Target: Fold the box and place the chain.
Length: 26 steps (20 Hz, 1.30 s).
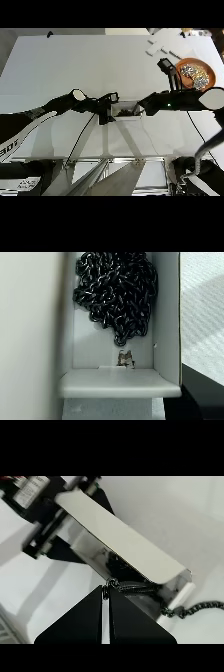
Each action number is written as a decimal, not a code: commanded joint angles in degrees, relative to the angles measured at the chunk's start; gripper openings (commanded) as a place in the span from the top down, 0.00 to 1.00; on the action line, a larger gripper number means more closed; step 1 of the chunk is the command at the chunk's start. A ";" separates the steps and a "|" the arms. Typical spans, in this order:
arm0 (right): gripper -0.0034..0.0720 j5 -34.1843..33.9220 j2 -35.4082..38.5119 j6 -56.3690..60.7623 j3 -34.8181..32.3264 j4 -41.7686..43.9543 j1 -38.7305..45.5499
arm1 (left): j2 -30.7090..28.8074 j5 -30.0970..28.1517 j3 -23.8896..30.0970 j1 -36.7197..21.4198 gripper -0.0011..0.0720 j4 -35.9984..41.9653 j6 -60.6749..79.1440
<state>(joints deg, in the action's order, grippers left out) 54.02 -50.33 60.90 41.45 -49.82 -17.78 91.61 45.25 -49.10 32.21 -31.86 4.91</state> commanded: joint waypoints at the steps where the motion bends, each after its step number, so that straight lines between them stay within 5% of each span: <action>1: 0.94 -6.08 -2.29 -3.04 -6.27 0.98 0.00 | -0.02 0.00 -0.04 0.02 0.97 0.00 0.00; 2: 0.92 -7.10 -3.08 -3.19 -7.32 0.98 0.00 | -0.02 0.00 -0.04 0.02 0.97 0.00 0.00; 4: 0.68 -7.76 -4.52 -5.09 -8.04 1.01 0.00 | -0.02 0.00 -0.04 0.02 0.97 0.00 0.00; 16: 0.76 -12.98 -13.09 -6.80 -8.13 -1.22 0.00 | -0.02 -0.02 -0.04 0.02 0.97 0.00 0.00; 18: 0.84 -12.94 -13.09 -6.80 -8.31 -1.40 0.00 | -0.02 0.00 -0.04 0.02 0.97 0.00 0.00; 26: 0.84 -12.76 -7.82 -9.88 -8.31 -0.74 0.04 | -0.02 0.00 -0.04 0.02 0.97 0.00 0.00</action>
<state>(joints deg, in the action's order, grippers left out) 41.47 -60.97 53.04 33.08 -51.29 -17.76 91.61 45.25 -49.10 32.23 -31.88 4.93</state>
